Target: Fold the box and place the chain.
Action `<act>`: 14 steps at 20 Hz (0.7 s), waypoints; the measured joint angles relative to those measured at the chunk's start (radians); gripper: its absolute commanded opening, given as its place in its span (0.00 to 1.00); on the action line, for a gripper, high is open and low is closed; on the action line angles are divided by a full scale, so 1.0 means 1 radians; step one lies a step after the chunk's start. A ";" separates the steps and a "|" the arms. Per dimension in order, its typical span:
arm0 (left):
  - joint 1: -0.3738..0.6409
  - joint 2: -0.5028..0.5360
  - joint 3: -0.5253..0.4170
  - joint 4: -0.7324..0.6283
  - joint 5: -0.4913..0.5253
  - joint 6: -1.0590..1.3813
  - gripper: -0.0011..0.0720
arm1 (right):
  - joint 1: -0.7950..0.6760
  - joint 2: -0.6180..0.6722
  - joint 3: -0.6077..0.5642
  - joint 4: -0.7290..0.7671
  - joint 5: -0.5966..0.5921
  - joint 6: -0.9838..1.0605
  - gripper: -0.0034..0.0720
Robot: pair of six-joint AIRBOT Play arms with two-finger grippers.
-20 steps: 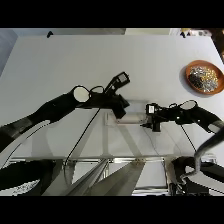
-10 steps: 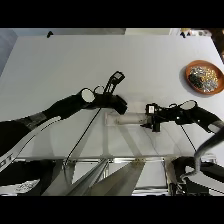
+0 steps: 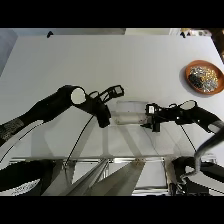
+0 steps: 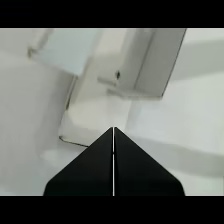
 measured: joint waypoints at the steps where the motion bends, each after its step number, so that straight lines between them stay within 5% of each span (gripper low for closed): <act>1: 0.001 0.002 0.000 0.026 -0.018 0.019 0.02 | 0.000 0.000 0.000 0.000 0.000 0.000 0.57; 4: 0.001 -0.003 0.000 0.080 -0.050 0.068 0.10 | 0.000 0.000 0.000 0.000 0.000 0.000 0.57; 8: 0.002 -0.029 0.000 0.138 -0.069 0.106 0.50 | 0.000 0.000 0.000 0.000 0.000 0.000 0.57; 14: 0.000 -0.039 0.000 0.146 0.062 0.306 0.55 | 0.000 0.000 0.000 0.000 0.000 0.000 0.57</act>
